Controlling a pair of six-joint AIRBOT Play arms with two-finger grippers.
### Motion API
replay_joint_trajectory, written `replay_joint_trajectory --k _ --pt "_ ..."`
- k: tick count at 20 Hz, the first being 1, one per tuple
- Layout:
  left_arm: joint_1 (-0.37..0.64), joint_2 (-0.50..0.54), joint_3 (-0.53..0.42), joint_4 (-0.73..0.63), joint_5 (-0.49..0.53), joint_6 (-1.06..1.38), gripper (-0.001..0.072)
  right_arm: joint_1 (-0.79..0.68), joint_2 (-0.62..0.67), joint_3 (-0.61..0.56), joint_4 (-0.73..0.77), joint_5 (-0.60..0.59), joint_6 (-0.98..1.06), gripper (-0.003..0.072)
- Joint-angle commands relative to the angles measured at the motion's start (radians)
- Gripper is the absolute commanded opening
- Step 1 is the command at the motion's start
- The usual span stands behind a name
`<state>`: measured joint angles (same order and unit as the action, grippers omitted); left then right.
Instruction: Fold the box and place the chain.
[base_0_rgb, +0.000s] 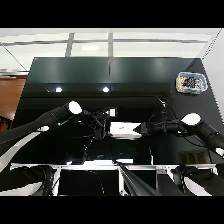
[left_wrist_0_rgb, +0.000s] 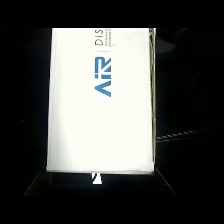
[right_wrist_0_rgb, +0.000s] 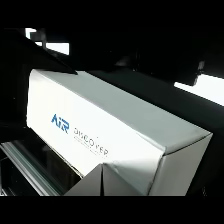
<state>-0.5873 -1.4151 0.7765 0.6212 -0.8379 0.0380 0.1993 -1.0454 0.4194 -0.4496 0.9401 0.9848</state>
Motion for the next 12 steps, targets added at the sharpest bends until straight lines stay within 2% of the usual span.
replay_joint_trajectory --k 1,4,5,6,7,9,12 --pt "0.000 -0.001 0.001 0.000 0.000 0.000 0.0407 0.006 0.001 0.022 -0.012 0.009 -0.010 0.0012" --pt "0.000 -0.001 0.001 0.000 0.000 0.000 0.0415 0.006 0.014 0.097 -0.014 0.082 -0.016 0.0012" --pt "0.000 -0.001 0.001 0.000 0.000 0.000 0.0488 0.006 0.023 0.129 -0.019 0.104 -0.016 0.0012" --pt "0.000 -0.001 0.001 0.000 0.000 0.000 0.0610 -0.002 0.035 0.164 -0.020 0.131 -0.016 0.0011" --pt "0.001 0.001 0.001 0.004 0.000 0.000 0.0682 -0.018 0.045 0.199 -0.024 0.161 -0.016 0.0011" --pt "0.002 0.020 0.004 0.070 -0.005 -0.031 0.0706 -0.086 0.079 0.272 -0.066 0.234 -0.016 0.0012" --pt "0.004 0.109 0.012 0.278 -0.013 -0.163 0.0709 -0.246 0.158 0.323 -0.164 0.309 -0.016 0.0011"
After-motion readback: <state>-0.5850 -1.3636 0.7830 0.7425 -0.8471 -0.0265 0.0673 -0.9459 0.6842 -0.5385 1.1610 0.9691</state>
